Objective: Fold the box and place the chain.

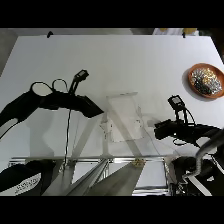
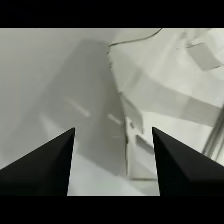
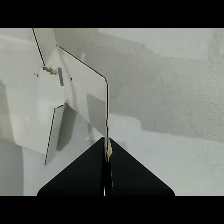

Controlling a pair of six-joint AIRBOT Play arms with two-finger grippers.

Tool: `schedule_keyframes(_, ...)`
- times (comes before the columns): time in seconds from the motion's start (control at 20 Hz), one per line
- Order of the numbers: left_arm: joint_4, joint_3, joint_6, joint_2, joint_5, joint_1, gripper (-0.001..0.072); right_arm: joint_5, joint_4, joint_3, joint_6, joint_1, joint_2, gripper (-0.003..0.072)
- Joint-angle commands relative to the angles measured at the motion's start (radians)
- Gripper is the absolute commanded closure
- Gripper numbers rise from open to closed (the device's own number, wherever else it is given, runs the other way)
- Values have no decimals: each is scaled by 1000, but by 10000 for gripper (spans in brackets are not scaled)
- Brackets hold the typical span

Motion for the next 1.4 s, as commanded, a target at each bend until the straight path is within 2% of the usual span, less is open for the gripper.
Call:
schedule_keyframes(0.0, -165, 36, 146, -178, -59, -32, 75, 0, 0, -1, 1, 1, 1, 668)
schedule_keyframes(0.25, -187, 160, 147, -327, -56, -75, 75, 1, 4, -1, 1, 1, 1, 668)
schedule_keyframes(0.5, -171, 192, 200, -346, -71, -123, 101, 2, 4, -1, 1, 1, 1, 668)
schedule_keyframes(0.7, -87, 192, 203, -344, -125, -111, 378, 12, 4, -1, 0, 1, 1, 668)
schedule_keyframes(0.8, -72, 192, 264, -343, -170, -94, 472, 12, 4, -1, 0, 1, 1, 668)
schedule_keyframes(0.95, -72, 192, 375, -343, -211, -76, 691, 12, 4, -1, 0, 1, 1, 668)
schedule_keyframes(1.1, -72, 192, 500, -343, -208, -87, 703, 11, 5, -1, -2, 1, 1, 664)
schedule_keyframes(1.15, -74, 192, 547, -342, -204, -97, 704, 11, 5, 0, -2, 1, 1, 624)
schedule_keyframes(1.3, -65, 192, 577, -302, -133, -137, 707, 29, 4, 42, -8, 1, 1, 344)
schedule_keyframes(1.35, -58, 192, 577, -275, -105, -155, 708, 45, -1, 69, -19, 1, 1, 319)
